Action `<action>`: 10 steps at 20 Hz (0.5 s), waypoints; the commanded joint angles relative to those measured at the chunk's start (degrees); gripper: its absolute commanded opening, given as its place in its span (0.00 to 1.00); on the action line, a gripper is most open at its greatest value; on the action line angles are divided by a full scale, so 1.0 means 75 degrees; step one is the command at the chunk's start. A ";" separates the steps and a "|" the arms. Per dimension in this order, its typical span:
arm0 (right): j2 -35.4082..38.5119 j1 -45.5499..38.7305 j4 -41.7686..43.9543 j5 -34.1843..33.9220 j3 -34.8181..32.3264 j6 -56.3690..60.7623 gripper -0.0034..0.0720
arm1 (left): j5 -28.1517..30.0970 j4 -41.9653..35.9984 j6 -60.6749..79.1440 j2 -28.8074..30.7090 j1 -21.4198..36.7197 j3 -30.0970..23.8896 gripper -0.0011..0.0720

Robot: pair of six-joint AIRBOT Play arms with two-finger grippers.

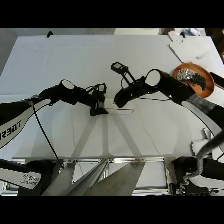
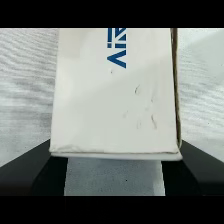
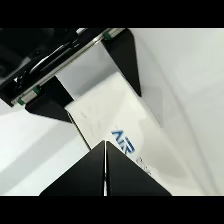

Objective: Fold the box and place the chain.

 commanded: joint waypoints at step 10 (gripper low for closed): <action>0.0676 -0.0752 -0.0230 -0.0714 -0.2349 -0.0026 0.06 | 0.0038 0.0003 0.0012 0.0003 -0.0003 0.0000 0.36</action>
